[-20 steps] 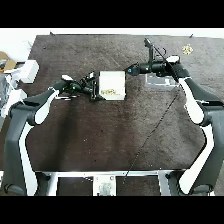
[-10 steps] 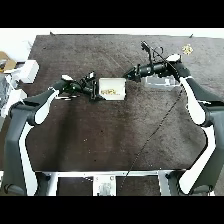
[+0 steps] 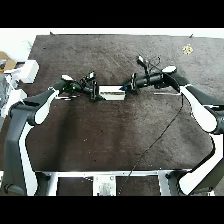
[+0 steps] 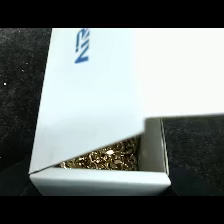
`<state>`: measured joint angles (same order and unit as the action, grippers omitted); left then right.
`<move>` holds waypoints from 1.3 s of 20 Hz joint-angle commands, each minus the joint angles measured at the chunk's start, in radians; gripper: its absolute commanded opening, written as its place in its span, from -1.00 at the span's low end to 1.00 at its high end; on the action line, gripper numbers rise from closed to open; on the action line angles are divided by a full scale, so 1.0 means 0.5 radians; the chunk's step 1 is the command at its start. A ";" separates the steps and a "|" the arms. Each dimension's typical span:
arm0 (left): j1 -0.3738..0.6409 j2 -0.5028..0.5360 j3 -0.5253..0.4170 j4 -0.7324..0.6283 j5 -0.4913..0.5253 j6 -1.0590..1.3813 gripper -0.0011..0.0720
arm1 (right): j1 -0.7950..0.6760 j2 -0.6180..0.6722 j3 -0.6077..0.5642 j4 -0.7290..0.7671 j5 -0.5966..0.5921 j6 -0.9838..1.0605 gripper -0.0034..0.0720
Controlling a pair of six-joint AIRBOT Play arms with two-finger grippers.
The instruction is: Fold the box and place the chain.
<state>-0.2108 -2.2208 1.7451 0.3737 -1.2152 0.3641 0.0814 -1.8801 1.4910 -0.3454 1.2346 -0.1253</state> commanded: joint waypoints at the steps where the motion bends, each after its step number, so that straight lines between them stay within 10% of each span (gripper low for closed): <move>1: 0.002 0.000 0.000 0.001 0.001 0.000 -0.22 | 0.009 0.019 -0.108 0.113 -0.054 -0.226 0.32; 20: 0.002 0.000 0.000 0.001 0.001 0.000 -0.22 | 0.177 -0.043 -0.022 -0.034 -0.336 -0.565 0.48; 26: 0.002 0.000 0.000 0.001 0.001 0.001 -0.22 | 0.175 -0.043 0.162 -0.039 -0.375 -0.539 0.25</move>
